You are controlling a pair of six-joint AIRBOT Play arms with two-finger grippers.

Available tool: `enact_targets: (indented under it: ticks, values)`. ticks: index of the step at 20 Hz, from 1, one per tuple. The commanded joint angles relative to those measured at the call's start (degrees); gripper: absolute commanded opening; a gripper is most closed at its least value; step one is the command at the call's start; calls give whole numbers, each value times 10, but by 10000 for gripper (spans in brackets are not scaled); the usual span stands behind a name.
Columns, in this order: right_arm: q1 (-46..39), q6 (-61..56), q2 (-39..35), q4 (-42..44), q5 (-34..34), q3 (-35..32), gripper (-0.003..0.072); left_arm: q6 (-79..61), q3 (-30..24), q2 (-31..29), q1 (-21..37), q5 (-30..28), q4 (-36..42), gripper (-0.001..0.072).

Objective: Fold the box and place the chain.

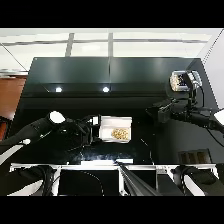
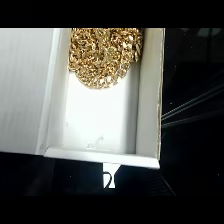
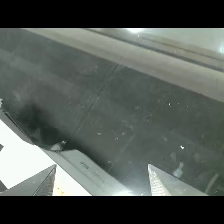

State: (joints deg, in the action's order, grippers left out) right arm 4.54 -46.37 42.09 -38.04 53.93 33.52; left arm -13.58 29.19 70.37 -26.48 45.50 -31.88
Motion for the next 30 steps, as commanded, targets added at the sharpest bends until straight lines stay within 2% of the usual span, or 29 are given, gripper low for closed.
enact_targets:
  ticks: [1, 4, 6, 11, 13, 15, 18, 21, 26, 30]
  values:
    - [30, -35, 2, -31, 0, 0, 716, 0, 0, 0, -8, -3, -15, 348]
    - [74, -129, 26, -56, -64, 2, 714, 0, 0, 0, -8, -3, -15, 348]
    - [99, -129, 55, -51, -86, 8, 708, 0, 0, 0, -8, -3, -15, 349]
    - [158, -89, 135, -54, -90, 56, 709, 1, 0, 0, -8, -4, -15, 350]
    - [183, -7, 136, -56, -69, 57, 709, 3, 0, 0, -8, -5, -15, 357]
    - [206, 58, 136, -57, -6, 57, 708, 3, 0, 0, -8, -5, -15, 357]
    - [242, 80, 136, -130, 51, 57, 708, 3, 0, 0, -8, -5, -15, 357]
    - [268, 87, 136, -158, 37, 57, 708, 3, 0, 0, -8, -5, -15, 357]
    - [303, 182, 137, -157, 37, 57, 708, 3, 0, 0, -8, -5, -15, 356]
    - [309, 183, 138, -156, 39, 57, 707, 3, 0, 0, -8, -5, -15, 357]
